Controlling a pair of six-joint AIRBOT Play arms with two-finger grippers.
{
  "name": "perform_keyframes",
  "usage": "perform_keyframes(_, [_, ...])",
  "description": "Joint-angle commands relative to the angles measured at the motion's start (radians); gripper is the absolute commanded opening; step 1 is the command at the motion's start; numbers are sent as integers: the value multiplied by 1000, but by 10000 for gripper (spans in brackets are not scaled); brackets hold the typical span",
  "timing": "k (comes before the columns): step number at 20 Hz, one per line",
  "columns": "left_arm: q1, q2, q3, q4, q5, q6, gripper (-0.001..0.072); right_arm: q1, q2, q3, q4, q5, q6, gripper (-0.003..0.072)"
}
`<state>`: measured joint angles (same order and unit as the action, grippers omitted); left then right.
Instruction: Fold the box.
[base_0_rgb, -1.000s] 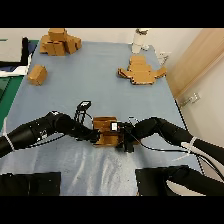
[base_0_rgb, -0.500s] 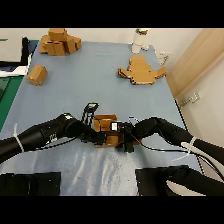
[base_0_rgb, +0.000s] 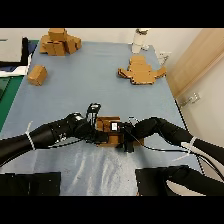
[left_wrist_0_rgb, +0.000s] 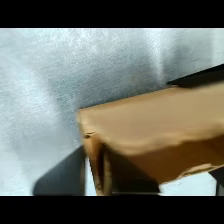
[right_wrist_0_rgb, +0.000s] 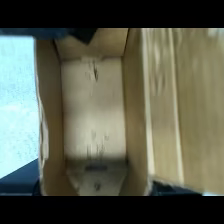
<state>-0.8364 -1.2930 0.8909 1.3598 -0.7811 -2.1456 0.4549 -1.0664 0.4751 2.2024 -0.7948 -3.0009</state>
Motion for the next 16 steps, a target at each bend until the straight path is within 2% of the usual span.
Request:
perform_keyframes(1, [-7,-10,15,17,-13,-12,108,0,0,-1,0,0,0,569])
perform_keyframes(6, [-12,-10,16,27,-17,-9,115,0,0,-1,0,0,0,569])
perform_keyframes(7, [-12,-10,16,27,-17,-9,234,0,0,-1,0,0,0,569])
perform_keyframes(8, [-12,-10,18,27,-16,-9,425,0,0,-1,0,0,0,569])
perform_keyframes(9, [-12,-8,19,27,-18,-10,508,0,0,-1,0,0,0,569])
perform_keyframes(12, [-12,-1,28,27,-23,-9,509,0,0,-1,0,0,0,569])
perform_keyframes(14, [-10,8,33,27,-37,-10,616,0,0,-1,0,0,0,569])
perform_keyframes(16, [1,26,37,32,-93,-9,616,0,0,-1,0,0,0,569])
